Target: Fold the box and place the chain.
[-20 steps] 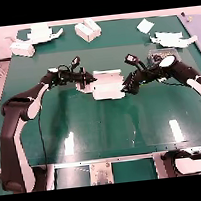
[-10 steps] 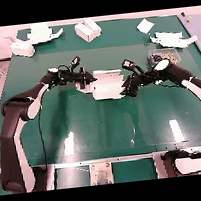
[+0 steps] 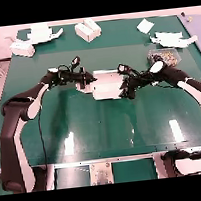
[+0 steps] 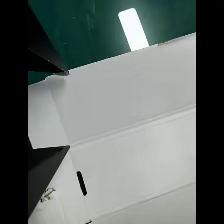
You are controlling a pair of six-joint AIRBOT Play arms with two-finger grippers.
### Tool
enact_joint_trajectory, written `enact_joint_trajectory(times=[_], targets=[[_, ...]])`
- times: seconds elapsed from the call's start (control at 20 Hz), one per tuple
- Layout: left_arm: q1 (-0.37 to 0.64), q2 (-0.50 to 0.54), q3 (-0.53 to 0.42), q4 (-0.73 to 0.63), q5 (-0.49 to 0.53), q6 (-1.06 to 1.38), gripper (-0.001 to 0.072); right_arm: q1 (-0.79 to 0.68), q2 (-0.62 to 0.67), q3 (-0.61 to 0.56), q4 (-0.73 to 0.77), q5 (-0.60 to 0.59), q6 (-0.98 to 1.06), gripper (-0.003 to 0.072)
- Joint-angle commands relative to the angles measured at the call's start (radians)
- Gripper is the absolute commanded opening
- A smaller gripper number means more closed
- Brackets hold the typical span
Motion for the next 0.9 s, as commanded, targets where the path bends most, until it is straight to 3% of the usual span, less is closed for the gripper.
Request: enact_joint_trajectory(times=[0.0,0.25,0.65,0.85], targets=[[0.000,-0.001,0.000,0.000,0.000,0.000,0.0023,0.011,0.000,-0.001,-0.009,-0.012,0.000,0.0529],[0.000,-0.001,0.000,0.000,0.000,0.000,0.0023,0.029,0.013,-0.002,-0.098,0.036,0.093,0.0557],[0.000,-0.001,0.000,0.000,0.000,0.000,0.0023,0.061,0.042,-0.028,-0.098,0.039,0.100,0.0557],[0.000,-0.001,0.000,0.000,0.000,0.000,0.0023,0.077,0.042,-0.063,-0.101,-0.064,0.097,0.0557]])
